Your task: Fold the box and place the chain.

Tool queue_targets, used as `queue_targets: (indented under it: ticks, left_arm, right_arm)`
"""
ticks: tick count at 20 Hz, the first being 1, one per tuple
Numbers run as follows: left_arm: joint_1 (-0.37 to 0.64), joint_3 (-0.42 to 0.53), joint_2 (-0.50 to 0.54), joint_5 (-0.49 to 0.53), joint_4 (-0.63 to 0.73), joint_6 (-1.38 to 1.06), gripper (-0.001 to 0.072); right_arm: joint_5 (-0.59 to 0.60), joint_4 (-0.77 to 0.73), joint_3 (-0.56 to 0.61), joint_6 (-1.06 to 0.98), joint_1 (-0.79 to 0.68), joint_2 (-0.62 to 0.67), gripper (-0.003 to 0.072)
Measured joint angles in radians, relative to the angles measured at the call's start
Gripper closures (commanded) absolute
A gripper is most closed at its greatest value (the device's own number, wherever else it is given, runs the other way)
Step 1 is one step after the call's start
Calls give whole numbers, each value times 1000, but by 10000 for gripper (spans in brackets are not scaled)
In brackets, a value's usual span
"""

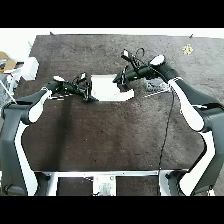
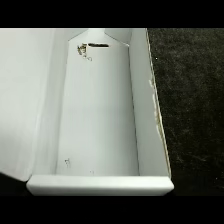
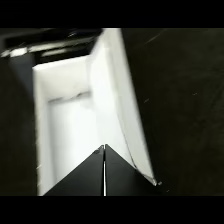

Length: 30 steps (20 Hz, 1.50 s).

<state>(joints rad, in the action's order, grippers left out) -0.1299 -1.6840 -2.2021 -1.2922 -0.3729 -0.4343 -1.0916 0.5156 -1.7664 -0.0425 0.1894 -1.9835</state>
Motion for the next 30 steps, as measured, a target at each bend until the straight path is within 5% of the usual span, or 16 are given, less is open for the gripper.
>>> queue_targets:
  ticks: [5, 12, 20, 21, 22, 25, 30]
  left_arm:
    - [0, 0, 0, 0, 0, 0, 618]
    - [0, 0, 0, -1, 0, 0, 618]
    - [0, 0, 0, 0, 0, -1, 618]
    - [0, 0, 0, 0, 0, -1, 618]
    - [0, 0, 0, 0, 0, -1, 618]
    - [0, 0, 0, 0, 0, -1, 618]
    - [0, 0, 0, 0, 0, 0, 618]
  right_arm:
    - [113, -84, 0, 25, -4, -80, 685]
    - [52, -74, -1, 86, -7, -140, 685]
    - [40, -33, -1, 130, -9, -26, 679]
    - [29, 11, 0, 111, -10, 6, 653]
    - [15, 55, 1, 90, -11, 37, 542]
    - [-51, 214, 3, 39, -11, 104, 114]
    - [-33, 401, 86, 21, -8, 135, 128]
